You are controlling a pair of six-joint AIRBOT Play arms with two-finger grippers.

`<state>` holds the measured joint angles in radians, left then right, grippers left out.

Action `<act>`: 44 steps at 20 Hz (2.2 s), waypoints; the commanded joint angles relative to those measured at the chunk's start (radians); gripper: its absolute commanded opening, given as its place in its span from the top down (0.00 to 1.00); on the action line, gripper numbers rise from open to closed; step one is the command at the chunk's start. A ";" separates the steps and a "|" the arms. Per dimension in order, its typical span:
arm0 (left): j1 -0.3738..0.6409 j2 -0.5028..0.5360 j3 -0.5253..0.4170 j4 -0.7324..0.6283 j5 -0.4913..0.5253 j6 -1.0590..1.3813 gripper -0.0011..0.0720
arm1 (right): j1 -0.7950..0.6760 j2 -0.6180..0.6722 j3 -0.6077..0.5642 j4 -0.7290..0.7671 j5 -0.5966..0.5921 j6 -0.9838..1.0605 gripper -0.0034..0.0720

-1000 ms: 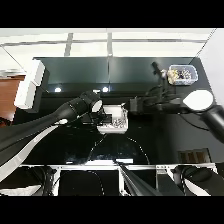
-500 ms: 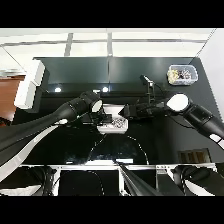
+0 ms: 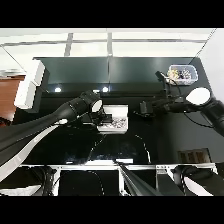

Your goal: Fold the box and place the chain.

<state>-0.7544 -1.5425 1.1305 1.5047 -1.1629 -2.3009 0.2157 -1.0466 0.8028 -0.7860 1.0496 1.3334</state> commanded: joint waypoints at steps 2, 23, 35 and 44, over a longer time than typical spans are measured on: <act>0.000 0.000 0.000 -0.003 0.002 0.000 0.95 | -0.057 0.011 -0.064 -0.157 0.038 -0.042 0.37; 0.000 0.000 0.000 -0.003 0.002 0.000 0.95 | 0.162 -0.199 -0.130 0.151 -0.309 -1.630 0.55; 0.000 0.000 0.000 -0.003 0.002 0.000 0.95 | 0.122 -0.139 -0.129 -0.024 -0.315 -1.182 0.93; 0.000 0.000 0.000 -0.003 0.002 0.000 0.95 | 0.116 0.050 -0.122 0.452 -0.166 -0.936 0.92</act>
<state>-0.7544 -1.5425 1.1305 1.5017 -1.1606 -2.3009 0.3038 -1.0183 0.6800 -0.5190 0.9100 0.3344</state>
